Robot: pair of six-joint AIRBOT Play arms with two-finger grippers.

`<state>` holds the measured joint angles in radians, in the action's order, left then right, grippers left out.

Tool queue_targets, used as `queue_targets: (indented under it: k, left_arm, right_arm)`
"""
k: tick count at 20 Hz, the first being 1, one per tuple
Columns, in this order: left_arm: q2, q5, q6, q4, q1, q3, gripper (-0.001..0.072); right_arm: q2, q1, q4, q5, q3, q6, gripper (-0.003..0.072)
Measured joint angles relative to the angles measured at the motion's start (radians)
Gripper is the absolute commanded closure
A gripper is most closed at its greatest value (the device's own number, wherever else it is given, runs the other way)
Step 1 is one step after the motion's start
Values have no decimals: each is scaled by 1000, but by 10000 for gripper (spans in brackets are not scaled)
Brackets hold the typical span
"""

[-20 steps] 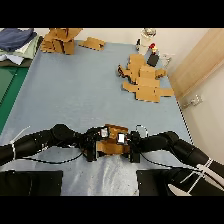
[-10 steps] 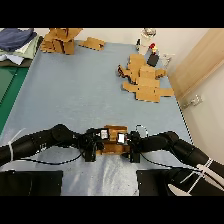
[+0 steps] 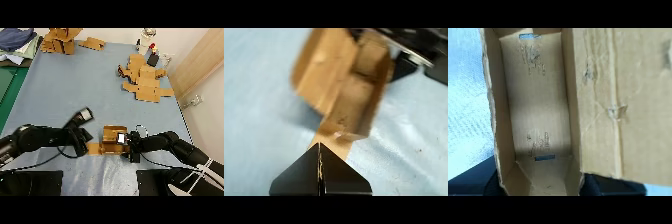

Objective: Fold the box.

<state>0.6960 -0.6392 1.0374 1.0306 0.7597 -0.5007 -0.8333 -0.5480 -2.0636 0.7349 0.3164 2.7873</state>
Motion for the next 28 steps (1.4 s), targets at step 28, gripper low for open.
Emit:
queue_targets:
  k: [28]
  left_arm:
    - [324, -88, 268, -496, -92, 54, 697]
  right_arm:
    - [0, 0, 0, 0, 0, 0, 182]
